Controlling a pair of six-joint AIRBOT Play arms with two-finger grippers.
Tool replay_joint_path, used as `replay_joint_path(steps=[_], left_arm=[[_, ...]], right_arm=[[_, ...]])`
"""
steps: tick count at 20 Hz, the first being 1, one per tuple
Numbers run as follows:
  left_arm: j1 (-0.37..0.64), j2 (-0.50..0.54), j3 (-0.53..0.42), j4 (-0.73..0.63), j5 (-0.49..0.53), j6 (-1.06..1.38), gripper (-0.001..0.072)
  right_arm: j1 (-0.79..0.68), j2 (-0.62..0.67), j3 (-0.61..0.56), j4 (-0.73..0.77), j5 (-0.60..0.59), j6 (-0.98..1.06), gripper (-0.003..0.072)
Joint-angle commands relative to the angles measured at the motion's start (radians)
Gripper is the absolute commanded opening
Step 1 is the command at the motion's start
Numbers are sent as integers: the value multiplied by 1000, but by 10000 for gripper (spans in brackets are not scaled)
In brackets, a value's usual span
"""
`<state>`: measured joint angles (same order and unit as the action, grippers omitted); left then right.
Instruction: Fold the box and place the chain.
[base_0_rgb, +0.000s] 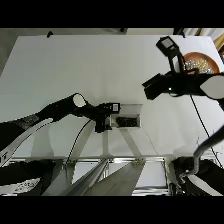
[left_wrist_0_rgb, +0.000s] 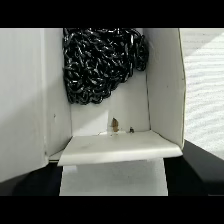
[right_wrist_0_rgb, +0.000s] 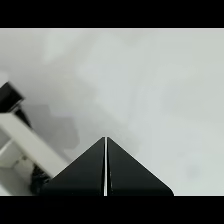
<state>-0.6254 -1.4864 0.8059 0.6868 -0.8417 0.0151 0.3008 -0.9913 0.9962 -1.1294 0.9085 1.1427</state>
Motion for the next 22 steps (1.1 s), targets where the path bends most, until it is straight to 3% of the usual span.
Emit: replay_joint_path(steps=[1,6,11,12,13,17,18,20,22], left_arm=[[0,1,1,0,0,0,10],[0,1,1,0,0,0,10],[0,1,1,0,0,0,10],[0,1,1,0,0,0,10],[0,1,0,0,0,0,10],[0,1,1,0,0,0,10],[0,1,1,0,0,0,10],[0,1,0,0,0,0,10],[0,1,0,0,0,0,10]], right_arm=[[-164,-152,31,290,98,-298,10],[-146,-354,84,246,204,-466,11],[-42,-397,84,246,336,-607,21],[-20,-397,84,245,367,-634,45],[-1,-397,84,244,394,-655,117],[32,-397,84,236,464,-654,128],[32,-393,84,235,475,-652,158],[31,-368,84,233,481,-650,297],[31,-328,84,229,488,-651,319]])
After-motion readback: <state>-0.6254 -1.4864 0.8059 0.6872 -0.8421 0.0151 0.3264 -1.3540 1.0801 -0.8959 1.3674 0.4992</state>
